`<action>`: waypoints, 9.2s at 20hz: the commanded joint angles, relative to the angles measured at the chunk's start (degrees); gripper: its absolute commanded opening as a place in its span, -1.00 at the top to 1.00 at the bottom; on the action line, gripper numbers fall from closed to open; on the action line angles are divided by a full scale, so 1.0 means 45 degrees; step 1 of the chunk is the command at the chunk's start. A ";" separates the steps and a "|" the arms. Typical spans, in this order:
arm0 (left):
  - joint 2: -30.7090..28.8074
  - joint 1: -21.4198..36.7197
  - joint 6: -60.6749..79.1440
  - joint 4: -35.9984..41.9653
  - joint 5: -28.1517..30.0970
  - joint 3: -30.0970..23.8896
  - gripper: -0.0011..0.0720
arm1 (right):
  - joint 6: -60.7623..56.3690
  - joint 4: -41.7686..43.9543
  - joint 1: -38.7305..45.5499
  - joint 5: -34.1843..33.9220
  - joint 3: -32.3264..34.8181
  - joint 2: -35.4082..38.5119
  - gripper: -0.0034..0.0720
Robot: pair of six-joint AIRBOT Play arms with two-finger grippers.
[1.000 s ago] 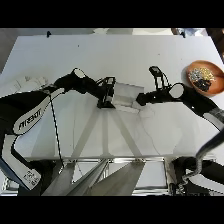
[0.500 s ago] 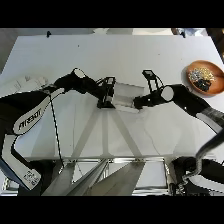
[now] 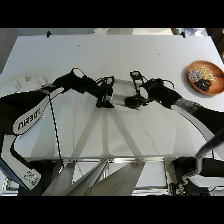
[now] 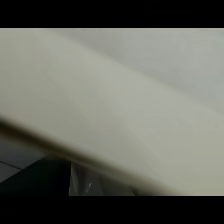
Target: Fold the box and place the chain.
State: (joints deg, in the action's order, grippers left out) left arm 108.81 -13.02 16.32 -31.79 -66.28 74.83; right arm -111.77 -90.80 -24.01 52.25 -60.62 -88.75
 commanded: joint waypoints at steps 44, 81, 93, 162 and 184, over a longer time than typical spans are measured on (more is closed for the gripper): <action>0.0010 -0.0010 0.0039 0.0049 0.0015 0.0000 0.39 | -0.3895 -0.0835 0.0243 0.1904 -0.0544 0.1311 -0.27; 0.0010 -0.0010 0.0039 0.0049 0.0010 0.0000 0.39 | 0.1302 -0.2084 0.4255 0.2040 -0.0563 0.5090 -0.62; 0.0010 -0.0010 0.0039 0.0049 0.0015 0.0000 0.39 | 0.3633 -0.2142 1.0457 -0.1413 -0.0563 0.3356 -0.59; -0.0121 -0.1020 -0.2550 -0.0806 0.3536 0.0005 0.39 | 0.9607 0.2599 0.8242 0.1802 -0.2079 0.5217 0.88; -0.0121 -0.1020 -0.2550 -0.0806 0.3536 0.0005 0.39 | 0.9520 0.3847 0.2866 0.1967 -0.2055 0.4274 0.88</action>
State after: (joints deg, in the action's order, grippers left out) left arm 108.27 -17.58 4.84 -35.42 -50.37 74.85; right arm -68.71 -74.46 -10.41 59.86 -69.91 -68.16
